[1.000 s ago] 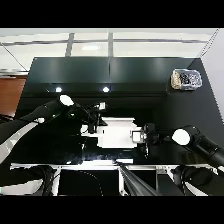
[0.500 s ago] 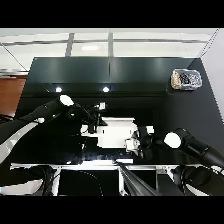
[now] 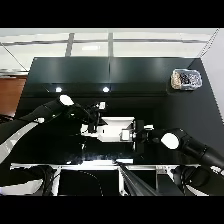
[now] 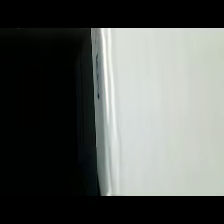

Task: Fold the box and place the chain.

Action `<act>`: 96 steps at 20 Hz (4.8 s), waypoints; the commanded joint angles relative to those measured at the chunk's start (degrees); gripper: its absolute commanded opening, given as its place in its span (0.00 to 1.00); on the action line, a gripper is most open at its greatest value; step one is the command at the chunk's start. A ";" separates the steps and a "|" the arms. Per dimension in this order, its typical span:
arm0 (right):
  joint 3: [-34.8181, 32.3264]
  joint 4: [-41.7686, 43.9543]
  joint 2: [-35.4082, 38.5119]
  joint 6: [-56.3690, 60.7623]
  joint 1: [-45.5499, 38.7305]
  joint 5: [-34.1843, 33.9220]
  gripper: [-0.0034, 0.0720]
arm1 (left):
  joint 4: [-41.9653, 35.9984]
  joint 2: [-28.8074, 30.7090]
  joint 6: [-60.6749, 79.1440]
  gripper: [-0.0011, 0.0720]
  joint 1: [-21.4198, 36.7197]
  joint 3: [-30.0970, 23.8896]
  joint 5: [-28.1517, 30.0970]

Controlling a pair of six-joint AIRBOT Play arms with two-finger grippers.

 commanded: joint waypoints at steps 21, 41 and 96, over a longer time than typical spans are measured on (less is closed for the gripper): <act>3.28 21.79 -5.03 -18.93 -17.40 11.74 0.83 | 0.09 -0.02 0.00 0.05 -0.13 -0.02 -0.20; 0.11 21.11 -13.05 -27.26 -12.61 7.67 0.83 | 0.09 -0.02 0.00 0.05 -0.13 -0.02 -0.20; 0.20 21.18 -13.25 -24.50 -14.99 4.39 0.83 | 0.09 -0.02 -0.04 0.05 -0.13 -0.02 -0.13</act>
